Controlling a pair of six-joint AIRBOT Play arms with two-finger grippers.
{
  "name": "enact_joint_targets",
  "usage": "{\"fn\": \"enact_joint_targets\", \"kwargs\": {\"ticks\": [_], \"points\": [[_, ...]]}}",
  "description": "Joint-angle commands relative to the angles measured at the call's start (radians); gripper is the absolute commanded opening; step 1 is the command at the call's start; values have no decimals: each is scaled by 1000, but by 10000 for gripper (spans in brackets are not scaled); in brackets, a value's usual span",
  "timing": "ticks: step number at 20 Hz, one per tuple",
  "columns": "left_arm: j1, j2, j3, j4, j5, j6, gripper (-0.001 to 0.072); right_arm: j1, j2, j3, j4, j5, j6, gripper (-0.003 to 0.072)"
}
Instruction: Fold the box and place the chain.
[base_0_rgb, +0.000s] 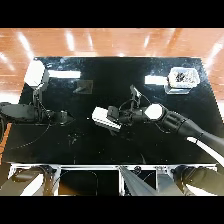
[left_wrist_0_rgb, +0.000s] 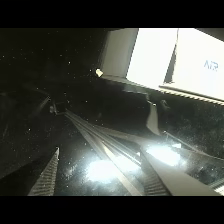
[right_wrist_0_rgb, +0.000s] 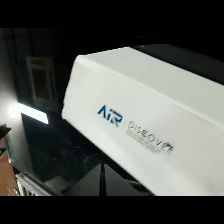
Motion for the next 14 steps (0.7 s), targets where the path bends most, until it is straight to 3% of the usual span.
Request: {"fn": "enact_joint_targets", "kwargs": {"ticks": [1, 14], "points": [[0, -1, 0, 0, 1, 0, 610, -1, -34, 0, 5, -14, -4, 30], [0, -1, 0, 0, 0, 0, 610, 13, -72, 0, -31, 37, -4, 29]]}}
